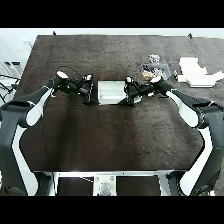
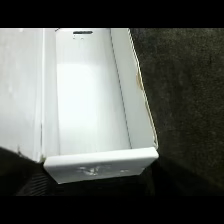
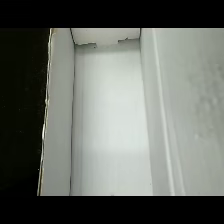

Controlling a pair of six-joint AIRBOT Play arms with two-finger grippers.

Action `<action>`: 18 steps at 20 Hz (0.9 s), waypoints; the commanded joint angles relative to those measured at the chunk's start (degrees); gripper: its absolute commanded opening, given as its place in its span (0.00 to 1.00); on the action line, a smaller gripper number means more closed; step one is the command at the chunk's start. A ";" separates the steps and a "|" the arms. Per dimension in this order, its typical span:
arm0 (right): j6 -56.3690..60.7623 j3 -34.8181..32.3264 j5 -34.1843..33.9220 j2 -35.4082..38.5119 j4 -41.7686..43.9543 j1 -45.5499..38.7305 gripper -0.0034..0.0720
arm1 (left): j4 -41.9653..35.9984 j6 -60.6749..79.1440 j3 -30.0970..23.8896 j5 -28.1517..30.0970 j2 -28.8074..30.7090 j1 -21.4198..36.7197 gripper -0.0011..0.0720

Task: Fold the box and place the chain.

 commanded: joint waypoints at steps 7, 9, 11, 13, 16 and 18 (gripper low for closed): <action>0.02 0.00 -0.07 0.02 0.04 0.02 0.82 | -0.13 0.09 -0.02 3.87 -0.17 -2.38 1.00; 0.02 0.00 -0.07 0.02 0.04 0.02 0.82 | 0.04 -0.50 -0.02 4.04 -0.33 -2.43 1.00; 0.02 0.00 -0.07 0.02 0.04 0.02 0.82 | 0.04 -0.50 -0.02 3.98 -0.79 -2.43 1.00; 0.02 0.00 -0.07 0.02 0.04 0.02 0.82 | -0.20 -0.46 -0.02 4.02 -0.85 -2.43 1.00; 0.02 0.00 -0.04 0.02 0.04 0.02 0.82 | -0.31 -0.48 -0.02 4.02 -0.85 -2.43 1.00; 0.02 0.00 -0.07 0.02 0.04 0.02 0.82 | -0.15 -0.50 -0.02 4.17 -0.87 -2.43 1.00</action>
